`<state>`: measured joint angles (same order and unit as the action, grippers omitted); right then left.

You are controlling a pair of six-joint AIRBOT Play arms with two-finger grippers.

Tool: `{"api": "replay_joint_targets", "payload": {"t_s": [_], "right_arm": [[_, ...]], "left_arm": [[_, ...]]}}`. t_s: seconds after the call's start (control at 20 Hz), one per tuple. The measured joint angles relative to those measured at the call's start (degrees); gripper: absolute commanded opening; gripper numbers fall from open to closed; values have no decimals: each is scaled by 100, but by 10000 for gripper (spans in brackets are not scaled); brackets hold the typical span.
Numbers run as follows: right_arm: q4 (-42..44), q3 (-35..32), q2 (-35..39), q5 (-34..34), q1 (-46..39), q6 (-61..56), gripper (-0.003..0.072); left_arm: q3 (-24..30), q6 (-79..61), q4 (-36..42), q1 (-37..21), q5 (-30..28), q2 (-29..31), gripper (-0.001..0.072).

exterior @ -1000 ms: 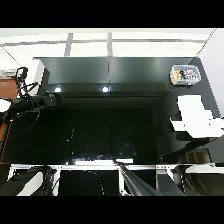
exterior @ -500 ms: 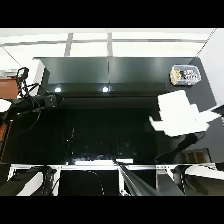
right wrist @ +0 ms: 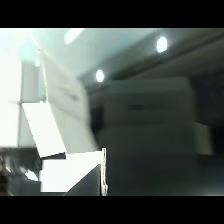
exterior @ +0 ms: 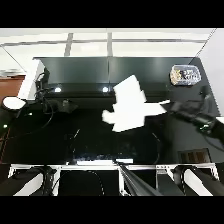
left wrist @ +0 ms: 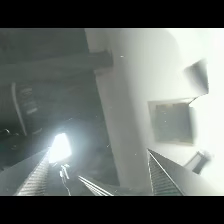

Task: Fold the box and place the chain.

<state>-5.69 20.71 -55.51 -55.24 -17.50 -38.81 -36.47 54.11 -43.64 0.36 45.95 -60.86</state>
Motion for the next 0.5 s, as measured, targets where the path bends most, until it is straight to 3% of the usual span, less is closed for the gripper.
{"api": "replay_joint_targets", "payload": {"t_s": [0.25,0.5], "right_arm": [[511,-459,249,1768,1895,-87,17],[680,-549,297,2393,2612,-125,17]], "left_arm": [[-26,-109,372,579,-369,-337,702],[-131,-122,922,710,-164,-715,702]]}}
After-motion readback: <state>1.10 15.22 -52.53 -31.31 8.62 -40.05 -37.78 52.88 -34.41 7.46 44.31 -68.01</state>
